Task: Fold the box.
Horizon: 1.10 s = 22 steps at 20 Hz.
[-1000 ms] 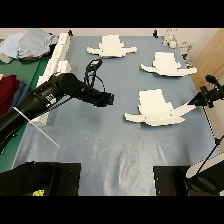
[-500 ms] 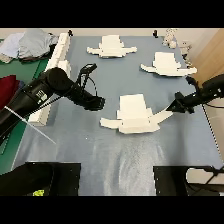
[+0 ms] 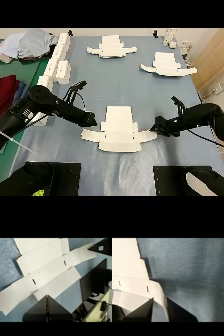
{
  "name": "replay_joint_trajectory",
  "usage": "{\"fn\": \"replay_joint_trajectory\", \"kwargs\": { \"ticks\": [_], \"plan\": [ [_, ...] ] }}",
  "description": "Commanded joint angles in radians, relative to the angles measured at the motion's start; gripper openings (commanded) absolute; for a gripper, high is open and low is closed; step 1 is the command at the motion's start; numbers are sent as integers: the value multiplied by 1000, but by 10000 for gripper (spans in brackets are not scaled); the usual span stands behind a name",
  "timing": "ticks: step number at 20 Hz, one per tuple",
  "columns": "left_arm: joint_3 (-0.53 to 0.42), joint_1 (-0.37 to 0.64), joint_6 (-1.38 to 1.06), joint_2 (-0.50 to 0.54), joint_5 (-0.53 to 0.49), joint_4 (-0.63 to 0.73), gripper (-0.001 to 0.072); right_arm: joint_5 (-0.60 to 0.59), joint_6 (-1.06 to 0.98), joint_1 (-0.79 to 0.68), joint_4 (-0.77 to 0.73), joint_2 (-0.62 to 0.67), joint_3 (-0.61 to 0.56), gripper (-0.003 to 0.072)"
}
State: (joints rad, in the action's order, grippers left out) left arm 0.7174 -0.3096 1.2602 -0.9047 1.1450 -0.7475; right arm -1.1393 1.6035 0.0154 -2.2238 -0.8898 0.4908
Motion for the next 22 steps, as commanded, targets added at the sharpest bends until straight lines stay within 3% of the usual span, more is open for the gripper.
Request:
{"fn": "replay_joint_trajectory", "kwargs": {
  "ticks": [1,7,11,12,13,15,16,17,18,22],
  "plan": [
    [-42,71,-45,18,18,99,13,32,-103,39,12,29,-45,310],
    [-42,82,-45,18,27,105,14,25,-126,44,-21,-51,-45,298],
    [-42,82,-45,18,26,105,14,27,0,54,-123,-92,-45,278],
    [-42,83,-45,18,26,105,15,29,21,55,-134,-93,-45,237],
    [-42,83,-45,18,26,105,15,29,32,55,-135,-95,-45,135],
    [-42,82,-45,18,26,105,16,25,63,55,-141,-96,-45,127],
    [-42,83,-45,18,24,105,50,23,82,56,-149,-96,-45,22],
    [-42,83,-44,18,23,105,289,25,102,57,-161,-96,-45,1],
    [-42,83,-42,18,20,105,378,33,129,71,-169,-96,-45,1],
    [-41,96,-47,14,-4,101,381,130,270,224,-153,-47,-56,0]
  ]
}}
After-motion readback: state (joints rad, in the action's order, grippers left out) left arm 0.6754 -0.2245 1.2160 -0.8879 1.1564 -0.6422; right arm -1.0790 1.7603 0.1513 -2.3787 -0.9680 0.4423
